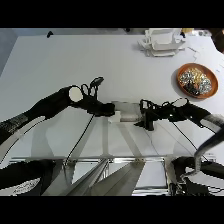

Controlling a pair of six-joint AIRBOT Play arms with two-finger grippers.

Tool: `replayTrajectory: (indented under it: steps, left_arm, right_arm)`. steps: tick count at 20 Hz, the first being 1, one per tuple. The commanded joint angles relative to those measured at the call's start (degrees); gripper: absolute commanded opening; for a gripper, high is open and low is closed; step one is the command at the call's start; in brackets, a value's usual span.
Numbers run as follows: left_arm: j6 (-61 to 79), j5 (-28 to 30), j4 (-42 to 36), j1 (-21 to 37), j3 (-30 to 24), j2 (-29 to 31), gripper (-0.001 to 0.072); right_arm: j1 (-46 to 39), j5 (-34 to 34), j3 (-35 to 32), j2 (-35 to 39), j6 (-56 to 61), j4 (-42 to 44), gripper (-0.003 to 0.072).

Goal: Fold the box and place the chain.

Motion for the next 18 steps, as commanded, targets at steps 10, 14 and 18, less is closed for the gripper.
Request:
replayTrajectory:
  steps: [10, 14, 18]
  left_arm:
    - [-5.7, -8.4, 7.4, -2.6, 3.9, -0.6, 0.0354]
    - [-6.2, -9.3, 7.5, -3.4, 3.9, -0.8, 0.0354]
    - [-10.0, -5.6, 7.4, -4.0, 3.9, -1.5, 0.0353]
  right_arm:
    - [0.0, 0.0, 0.0, 0.0, 0.0, 0.0, 0.04]
    - [0.0, 0.0, 0.0, 0.0, 0.0, 0.0, 0.04]
    - [0.0, 0.0, 0.0, 0.0, 0.0, 0.0, 0.04]
